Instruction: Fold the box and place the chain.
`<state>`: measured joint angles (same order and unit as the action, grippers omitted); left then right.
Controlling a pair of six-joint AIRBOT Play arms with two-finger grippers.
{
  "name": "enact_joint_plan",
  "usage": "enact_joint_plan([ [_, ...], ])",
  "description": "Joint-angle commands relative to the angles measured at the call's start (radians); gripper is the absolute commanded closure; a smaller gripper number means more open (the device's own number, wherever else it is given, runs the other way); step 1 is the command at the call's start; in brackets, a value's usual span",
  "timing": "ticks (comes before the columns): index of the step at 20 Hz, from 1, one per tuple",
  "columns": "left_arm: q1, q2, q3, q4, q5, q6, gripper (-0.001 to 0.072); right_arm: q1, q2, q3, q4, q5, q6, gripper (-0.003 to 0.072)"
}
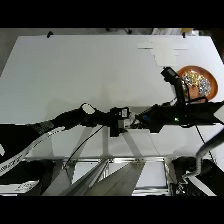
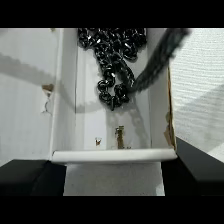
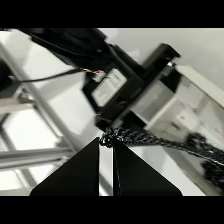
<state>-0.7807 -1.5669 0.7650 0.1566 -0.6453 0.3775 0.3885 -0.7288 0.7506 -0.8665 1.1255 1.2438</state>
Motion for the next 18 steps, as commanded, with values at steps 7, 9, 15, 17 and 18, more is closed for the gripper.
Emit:
enact_joint_plan([
  [7, 0.0, 0.0, 0.0, 0.0, 0.0, 0.0, 0.0538, 0.042, -0.181, -0.08, -0.207, -0.087, 0.068, 0.0666],
  [9, 0.0, 0.0, 0.0, 0.0, 0.0, 0.0, 0.0538, 0.041, -0.195, -0.09, -0.212, -0.098, 0.068, 0.0535],
  [15, 0.0, 0.0, 0.0, 0.0, 0.0, 0.0, 0.0538, -0.074, -0.192, 0.037, -0.176, 0.02, 0.055, 0.0532],
  [17, 0.0, 0.0, 0.0, 0.0, 0.0, 0.0, 0.0538, -0.162, -0.192, 0.126, -0.178, 0.036, 0.047, 0.0605],
  [18, 0.0, 0.0, 0.0, 0.0, 0.0, 0.0, 0.0538, -0.208, -0.192, 0.155, -0.184, 0.016, 0.024, 0.0673],
])
